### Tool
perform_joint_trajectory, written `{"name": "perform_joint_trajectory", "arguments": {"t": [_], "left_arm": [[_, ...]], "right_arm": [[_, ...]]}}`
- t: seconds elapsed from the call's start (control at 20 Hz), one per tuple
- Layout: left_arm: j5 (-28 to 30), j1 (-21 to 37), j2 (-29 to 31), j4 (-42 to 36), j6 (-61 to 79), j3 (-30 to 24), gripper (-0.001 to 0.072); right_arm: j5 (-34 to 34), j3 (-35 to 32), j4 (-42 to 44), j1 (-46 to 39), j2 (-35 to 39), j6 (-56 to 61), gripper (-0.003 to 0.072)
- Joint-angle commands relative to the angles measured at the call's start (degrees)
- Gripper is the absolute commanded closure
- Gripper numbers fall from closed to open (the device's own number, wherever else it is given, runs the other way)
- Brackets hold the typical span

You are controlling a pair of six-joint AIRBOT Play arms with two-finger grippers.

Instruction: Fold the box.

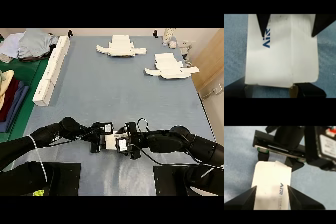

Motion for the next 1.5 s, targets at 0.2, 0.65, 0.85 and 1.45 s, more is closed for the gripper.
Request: {"name": "perform_joint_trajectory", "arguments": {"t": [0.2,0.65,0.85,1.45], "left_arm": [[0.0,0.0,0.0,0.0,0.0,0.0,0.0238],[0.0,0.0,0.0,0.0,0.0,0.0,0.0238],[0.0,0.0,0.0,0.0,0.0,0.0,0.0238],[0.0,0.0,0.0,0.0,0.0,0.0,0.0238]], "right_arm": [[3.1,0.0,-2.8,0.1,-2.5,0.0,0.0066],[4.6,0.1,-6.1,0.1,-2.0,0.0,0.0069],[5.9,0.1,-8.3,0.1,-1.5,0.0,0.007],[6.2,0.4,-8.3,0.1,1.3,0.0,0.007]]}}
